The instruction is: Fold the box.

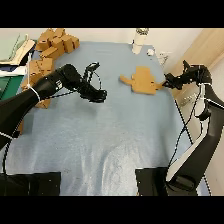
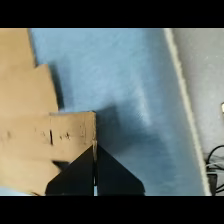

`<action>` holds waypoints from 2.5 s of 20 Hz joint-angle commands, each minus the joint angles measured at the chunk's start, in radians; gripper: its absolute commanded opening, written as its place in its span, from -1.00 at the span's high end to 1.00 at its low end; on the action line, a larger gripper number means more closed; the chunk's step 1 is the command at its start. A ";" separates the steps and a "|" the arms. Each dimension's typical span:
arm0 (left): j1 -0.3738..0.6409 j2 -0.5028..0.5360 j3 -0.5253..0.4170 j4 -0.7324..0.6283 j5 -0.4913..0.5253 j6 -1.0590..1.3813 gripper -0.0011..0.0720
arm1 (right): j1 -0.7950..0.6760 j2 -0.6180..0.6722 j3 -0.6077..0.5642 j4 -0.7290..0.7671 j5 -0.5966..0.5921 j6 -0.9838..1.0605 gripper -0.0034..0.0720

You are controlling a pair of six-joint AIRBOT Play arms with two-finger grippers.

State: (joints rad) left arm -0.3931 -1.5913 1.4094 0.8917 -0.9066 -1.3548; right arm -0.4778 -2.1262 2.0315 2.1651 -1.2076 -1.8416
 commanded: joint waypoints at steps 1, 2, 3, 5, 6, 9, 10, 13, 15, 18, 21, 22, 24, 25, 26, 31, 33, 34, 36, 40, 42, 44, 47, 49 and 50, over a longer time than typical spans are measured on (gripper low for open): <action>0.002 0.000 0.001 -0.017 -0.042 0.001 0.94 | 0.004 0.016 0.001 0.043 -0.144 -0.055 0.90; 0.003 0.000 0.001 -0.016 -0.049 0.005 0.94 | 0.009 0.031 -0.001 0.047 -0.169 -0.071 0.90; 0.005 0.002 0.001 -0.017 -0.047 0.008 0.94 | 0.018 0.052 -0.005 0.046 -0.190 -0.071 0.91; 0.012 0.006 0.003 -0.017 -0.046 0.040 0.94 | 0.034 0.117 -0.050 0.045 -0.206 -0.071 0.91; 0.015 0.009 0.005 -0.017 -0.047 0.058 0.94 | 0.046 0.163 -0.093 0.039 -0.206 -0.071 0.91; 0.032 0.010 0.010 -0.022 -0.050 0.094 0.94 | 0.089 0.326 -0.278 0.003 -0.180 -0.078 0.91; 0.036 0.010 0.010 -0.024 -0.059 0.112 0.94 | 0.102 0.387 -0.359 -0.002 -0.151 -0.078 0.91; 0.053 0.010 0.010 -0.024 -0.105 0.144 0.94 | 0.151 0.606 -0.668 -0.003 -0.018 -0.077 0.91; 0.059 0.010 0.010 -0.024 -0.134 0.171 0.94 | 0.193 0.748 -0.886 -0.008 0.044 -0.066 0.91; 0.064 0.010 0.010 -0.036 -0.183 0.204 0.93 | 0.244 0.943 -1.175 -0.013 0.158 -0.031 0.91; 0.064 0.010 0.010 -0.036 -0.217 0.241 0.93 | 0.274 1.081 -1.359 -0.019 0.180 0.014 0.91; 0.064 0.010 0.010 -0.036 -0.219 0.242 0.93 | 0.275 1.109 -1.392 -0.023 0.179 0.023 0.91; 0.064 0.010 0.010 -0.040 -0.223 0.245 0.93 | 0.274 1.132 -1.418 -0.030 0.167 0.027 0.87; 0.064 0.010 0.010 -0.041 -0.223 0.245 0.62 | 0.274 1.130 -1.418 -0.034 0.164 0.027 0.43; 0.063 0.010 0.010 -0.045 -0.223 0.243 -0.22 | 0.274 1.126 -1.418 -0.049 0.175 0.027 -0.17; 0.064 0.010 0.010 -0.072 -0.223 0.236 -0.45 | 0.270 0.967 -1.320 -0.132 0.172 0.005 -0.23; 0.064 0.010 0.011 -0.108 -0.223 0.236 -0.45 | 0.270 0.874 -1.257 -0.101 0.107 -0.057 -0.08; 0.064 0.010 0.011 -0.124 -0.223 0.237 -0.45 | 0.270 0.833 -1.230 -0.076 0.069 -0.093 -0.07; 0.064 0.010 0.011 -0.148 -0.231 0.238 -0.45 | 0.270 0.761 -1.192 -0.040 0.004 -0.132 -0.06; 0.077 0.008 0.011 -0.183 -0.288 0.244 -0.45 | 0.275 0.701 -1.186 0.013 -0.031 -0.193 -0.01; 0.098 0.008 0.011 -0.221 -0.327 0.269 -0.45 | 0.275 0.701 -1.185 0.055 -0.035 -0.231 0.32; 0.124 0.008 0.011 -0.267 -0.355 0.301 -0.45 | 0.282 0.710 -1.185 0.085 -0.045 -0.266 0.60; 0.175 0.008 0.010 -0.293 -0.362 0.328 -0.45 | 0.319 0.745 -1.185 0.162 -0.076 -0.344 0.90; 0.208 0.005 0.010 -0.294 -0.367 0.351 -0.45 | 0.364 0.785 -1.185 0.175 -0.077 -0.370 0.90; 0.221 0.003 0.010 -0.294 -0.367 0.358 -0.45 | 0.386 0.801 -1.186 0.181 -0.076 -0.387 0.90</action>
State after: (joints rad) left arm -0.2119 -1.5852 1.4189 0.6167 -1.2587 -1.0298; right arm -0.1394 -1.3640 0.8452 2.2982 -1.2697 -2.1647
